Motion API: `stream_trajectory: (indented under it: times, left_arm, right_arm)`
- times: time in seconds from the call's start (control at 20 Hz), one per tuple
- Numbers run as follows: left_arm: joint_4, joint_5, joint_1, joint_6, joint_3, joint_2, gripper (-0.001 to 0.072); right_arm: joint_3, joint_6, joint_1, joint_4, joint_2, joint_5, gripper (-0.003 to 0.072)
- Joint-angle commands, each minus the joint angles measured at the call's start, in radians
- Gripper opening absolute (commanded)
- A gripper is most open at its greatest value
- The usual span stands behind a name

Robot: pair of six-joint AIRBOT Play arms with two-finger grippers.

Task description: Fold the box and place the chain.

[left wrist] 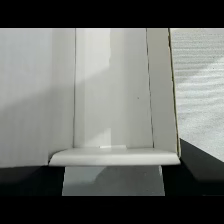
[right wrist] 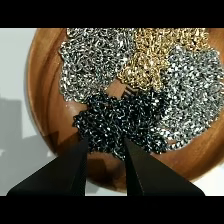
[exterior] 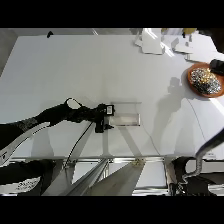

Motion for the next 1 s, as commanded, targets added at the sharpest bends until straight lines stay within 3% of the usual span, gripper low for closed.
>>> stream_trajectory:
  times: [0.0, 0.7, 0.8, 0.95]
  left_arm:
    - [0.0, 0.0, 0.001, 0.0, 0.0, 0.0, 0.0208]
    - [0.0, 0.0, 0.001, 0.0, 0.0, 0.0, 0.0208]
    - [0.0, 0.0, 0.001, 0.0, 0.0, 0.0, 0.0208]
    - [0.0, 0.0, 0.001, 0.0, 0.0, 0.0, 0.0208]
  right_arm:
    - [0.001, -0.026, -0.022, 0.032, -0.079, -0.003, 0.0221]
    - [-0.022, -0.026, -0.023, 0.003, -0.142, 0.047, 0.0217]
    - [-0.029, -0.035, -0.023, 0.003, -0.142, 0.045, 0.0162]
    - [-0.03, -0.051, -0.024, 0.003, -0.143, 0.043, 0.0161]
